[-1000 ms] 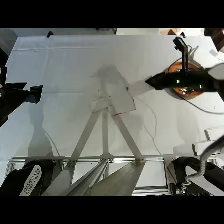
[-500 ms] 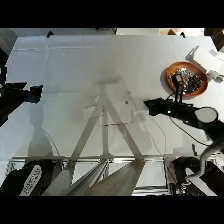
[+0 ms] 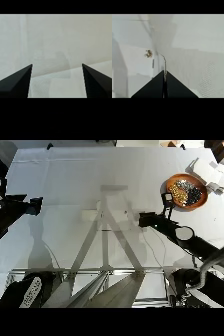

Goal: Fold the box and place the chain.

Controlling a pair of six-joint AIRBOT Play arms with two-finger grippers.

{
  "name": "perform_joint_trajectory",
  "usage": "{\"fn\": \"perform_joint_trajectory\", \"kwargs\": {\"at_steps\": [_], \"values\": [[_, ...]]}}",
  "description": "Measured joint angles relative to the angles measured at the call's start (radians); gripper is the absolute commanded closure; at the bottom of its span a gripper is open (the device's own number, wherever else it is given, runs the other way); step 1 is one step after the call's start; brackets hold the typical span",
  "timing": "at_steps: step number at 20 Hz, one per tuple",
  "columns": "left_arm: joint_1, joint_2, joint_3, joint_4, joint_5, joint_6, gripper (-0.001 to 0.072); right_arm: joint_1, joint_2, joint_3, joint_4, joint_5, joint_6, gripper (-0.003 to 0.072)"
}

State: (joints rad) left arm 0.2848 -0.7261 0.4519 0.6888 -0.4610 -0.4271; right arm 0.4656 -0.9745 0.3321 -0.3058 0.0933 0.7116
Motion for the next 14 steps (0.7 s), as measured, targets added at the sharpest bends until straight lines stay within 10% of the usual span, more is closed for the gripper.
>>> {"fn": "perform_joint_trajectory", "kwargs": {"at_steps": [14], "values": [[0.0, 0.0, 0.0, 0.0, 0.0, 0.0, 0.0015, 0.095, -0.064, 0.0, 0.051, -0.134, -0.002, 0.0674]]}}
